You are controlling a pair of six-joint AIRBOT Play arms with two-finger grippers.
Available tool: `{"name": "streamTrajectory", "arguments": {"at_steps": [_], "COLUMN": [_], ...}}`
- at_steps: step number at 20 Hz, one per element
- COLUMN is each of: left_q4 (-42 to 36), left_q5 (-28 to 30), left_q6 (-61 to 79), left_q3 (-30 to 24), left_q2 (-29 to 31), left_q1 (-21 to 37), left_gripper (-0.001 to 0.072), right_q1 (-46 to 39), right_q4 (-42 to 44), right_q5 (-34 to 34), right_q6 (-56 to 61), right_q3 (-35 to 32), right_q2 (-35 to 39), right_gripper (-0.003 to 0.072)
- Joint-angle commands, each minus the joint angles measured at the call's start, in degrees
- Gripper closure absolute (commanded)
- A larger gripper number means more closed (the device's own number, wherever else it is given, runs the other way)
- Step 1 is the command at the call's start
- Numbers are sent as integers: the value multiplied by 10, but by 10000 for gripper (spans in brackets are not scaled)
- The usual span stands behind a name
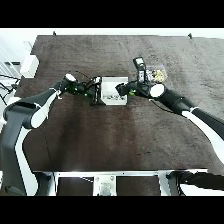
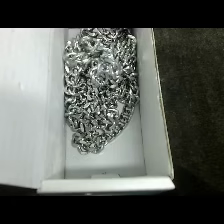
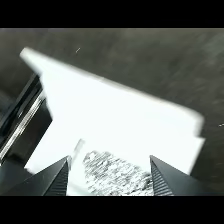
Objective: Fold the box and place the chain.
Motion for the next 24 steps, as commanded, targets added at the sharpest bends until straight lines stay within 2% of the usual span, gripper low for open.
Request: {"name": "streamTrajectory", "arguments": {"at_steps": [1,4,6,7,9,12,14,19,21,24], "left_q4": [0,0,0,0,0,0,0,0,0,0], "left_q5": [0,0,0,0,0,0,0,0,0,0], "left_q6": [0,0,0,0,0,0,0,0,0,0], "left_q3": [0,0,0,0,0,0,0,0,0,0], "left_q2": [0,0,0,0,0,0,0,0,0,0], "left_q1": [0,0,0,0,0,0,0,0,0,0], "left_gripper": [290,290,290,290,290,290,290,290,290,290], "right_q1": [-28,-70,-118,-141,-179,-216,-223,-208,-198,-182], "right_q4": [-7,-20,-17,-7,59,146,149,152,152,124], "right_q5": [10,17,45,71,141,268,306,394,405,434], "right_q6": [-3,-60,-83,-106,-195,-327,-355,-390,-392,-392], "right_q3": [3,3,19,34,80,156,199,289,304,307], "right_q2": [52,112,109,96,51,-37,-96,-216,-234,-235], "right_gripper": [111,113,139,206,262,496,540,522,468,461]}}
